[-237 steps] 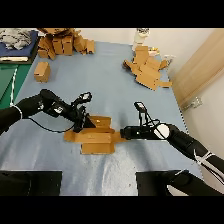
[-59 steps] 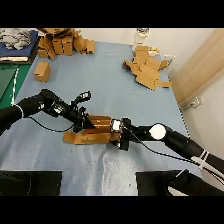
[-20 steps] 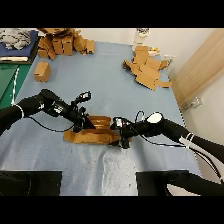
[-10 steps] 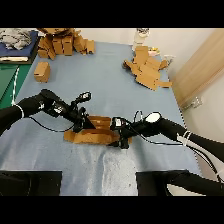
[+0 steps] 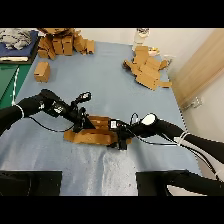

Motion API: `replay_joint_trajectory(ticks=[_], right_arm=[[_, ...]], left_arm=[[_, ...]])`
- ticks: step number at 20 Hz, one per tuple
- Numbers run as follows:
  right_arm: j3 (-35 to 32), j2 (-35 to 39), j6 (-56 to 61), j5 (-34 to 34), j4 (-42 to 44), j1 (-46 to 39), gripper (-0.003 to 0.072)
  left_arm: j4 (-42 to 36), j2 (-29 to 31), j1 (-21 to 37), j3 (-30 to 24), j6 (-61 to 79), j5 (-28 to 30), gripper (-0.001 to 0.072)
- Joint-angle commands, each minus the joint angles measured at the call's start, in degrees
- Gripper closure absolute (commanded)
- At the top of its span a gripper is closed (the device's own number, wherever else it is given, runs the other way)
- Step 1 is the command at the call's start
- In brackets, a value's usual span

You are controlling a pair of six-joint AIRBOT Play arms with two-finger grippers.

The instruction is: Fold the box.

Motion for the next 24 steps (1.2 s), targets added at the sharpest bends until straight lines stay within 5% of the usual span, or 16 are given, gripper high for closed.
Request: replay_joint_trajectory(ticks=[1, 24], right_arm=[[0.07, -0.02, 3.87, -2.95, -1.27, 1.60, -0.0024], [0.87, -1.20, 7.06, -5.29, -2.80, 3.72, -0.0012]], left_arm=[[0.02, -0.04, 0.00, 0.07, 0.00, 0.02, 0.0695], [0.02, -0.04, 0.00, 0.07, 0.00, 0.02, 0.0696]])
